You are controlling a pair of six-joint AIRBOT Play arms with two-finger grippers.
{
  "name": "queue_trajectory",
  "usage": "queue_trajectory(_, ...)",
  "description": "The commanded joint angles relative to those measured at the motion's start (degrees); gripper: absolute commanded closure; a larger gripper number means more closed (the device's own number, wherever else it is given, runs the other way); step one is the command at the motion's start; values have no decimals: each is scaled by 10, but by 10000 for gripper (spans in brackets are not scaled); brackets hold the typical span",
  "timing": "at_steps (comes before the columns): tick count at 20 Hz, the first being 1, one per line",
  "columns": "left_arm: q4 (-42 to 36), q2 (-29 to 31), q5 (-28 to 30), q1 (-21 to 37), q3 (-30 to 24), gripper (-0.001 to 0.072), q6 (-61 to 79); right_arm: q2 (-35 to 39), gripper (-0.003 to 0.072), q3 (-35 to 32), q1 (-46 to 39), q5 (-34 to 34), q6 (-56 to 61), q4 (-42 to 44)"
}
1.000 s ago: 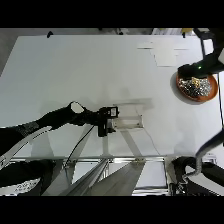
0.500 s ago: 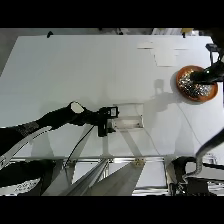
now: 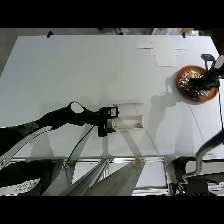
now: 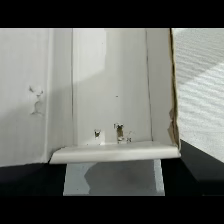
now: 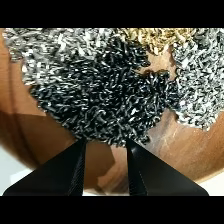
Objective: Fold the box and place the chain.
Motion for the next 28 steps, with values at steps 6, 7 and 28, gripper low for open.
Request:
queue_trajectory(6, 0, 0, 0, 0, 0, 501, 0, -21, 450, 1, -1, -8, 0, -10)
queue_trajectory(7, 0, 0, 0, 0, 0, 501, 0, -21, 468, 1, -1, -11, 0, -10)
queue_trajectory(28, 0, 0, 0, 0, 0, 501, 0, 61, 668, 1, 0, 31, -12, -7)
